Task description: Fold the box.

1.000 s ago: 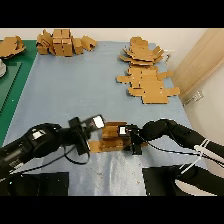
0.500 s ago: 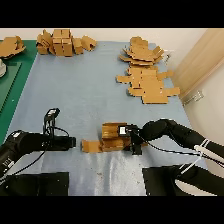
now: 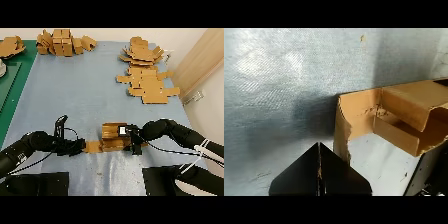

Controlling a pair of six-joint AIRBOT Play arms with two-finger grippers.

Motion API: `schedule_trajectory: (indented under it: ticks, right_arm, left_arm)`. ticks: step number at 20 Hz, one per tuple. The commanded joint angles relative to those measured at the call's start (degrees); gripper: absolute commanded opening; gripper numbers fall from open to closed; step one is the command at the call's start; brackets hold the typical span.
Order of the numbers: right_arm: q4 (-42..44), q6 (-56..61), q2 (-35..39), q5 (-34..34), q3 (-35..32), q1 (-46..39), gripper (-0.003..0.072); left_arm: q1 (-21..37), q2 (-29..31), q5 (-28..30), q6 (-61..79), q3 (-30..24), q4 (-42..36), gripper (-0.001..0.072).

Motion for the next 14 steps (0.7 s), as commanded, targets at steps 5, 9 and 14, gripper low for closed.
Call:
schedule_trajectory:
  ticks: [5, 9, 14]
  right_arm:
    - [0.0, 0.0, 0.0, 0.0, 0.0, 0.0, 0.0470]
    - [0.0, 0.0, 0.0, 0.0, 0.0, 0.0, 0.0470]
    - [0.0, 0.0, 0.0, 0.0, 0.0, 0.0, 0.0470]
  left_arm:
    - [-6.3, -3.0, 5.5, 0.0, 0.0, -3.4, 0.0014]
    - [-8.5, -3.0, 9.4, 1.8, 0.0, -3.7, 0.0014]
    - [-11.0, -3.0, 10.9, 4.4, 3.5, -4.3, 0.0013]
